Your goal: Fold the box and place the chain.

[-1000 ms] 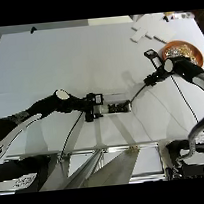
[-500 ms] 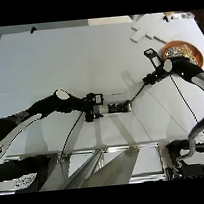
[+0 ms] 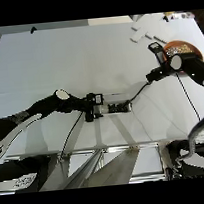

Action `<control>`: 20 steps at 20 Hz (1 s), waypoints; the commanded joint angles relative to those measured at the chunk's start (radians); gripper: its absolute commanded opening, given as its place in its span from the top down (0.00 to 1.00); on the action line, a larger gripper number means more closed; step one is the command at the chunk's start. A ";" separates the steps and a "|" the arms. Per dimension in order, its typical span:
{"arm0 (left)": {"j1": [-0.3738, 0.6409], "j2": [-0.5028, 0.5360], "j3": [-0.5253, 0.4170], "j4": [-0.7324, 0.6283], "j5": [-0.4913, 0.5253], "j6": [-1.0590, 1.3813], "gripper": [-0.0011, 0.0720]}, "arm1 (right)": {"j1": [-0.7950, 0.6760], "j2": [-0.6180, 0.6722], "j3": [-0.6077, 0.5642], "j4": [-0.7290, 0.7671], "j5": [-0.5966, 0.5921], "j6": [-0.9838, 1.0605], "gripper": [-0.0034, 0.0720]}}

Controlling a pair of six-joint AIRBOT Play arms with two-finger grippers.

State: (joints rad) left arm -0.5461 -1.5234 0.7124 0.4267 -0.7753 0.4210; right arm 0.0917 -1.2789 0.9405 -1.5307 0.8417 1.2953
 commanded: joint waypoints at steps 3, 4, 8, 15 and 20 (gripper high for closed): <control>0.000 0.000 0.000 0.000 0.000 0.000 0.97 | 0.001 0.224 0.000 0.177 0.156 -0.104 0.94; 0.000 0.000 0.000 0.000 0.000 0.000 0.97 | 0.001 0.255 0.000 0.203 0.157 -0.116 0.94; 0.000 0.000 0.000 0.000 0.000 0.000 0.97 | 0.001 0.249 -0.010 0.167 0.107 -0.145 0.71; 0.000 0.000 0.000 0.000 0.000 0.000 0.97 | 0.000 -0.012 -0.036 0.016 0.061 -0.140 0.62; 0.000 0.000 0.000 0.000 0.000 0.000 0.97 | 0.000 -0.142 -0.036 0.016 0.008 -0.141 0.62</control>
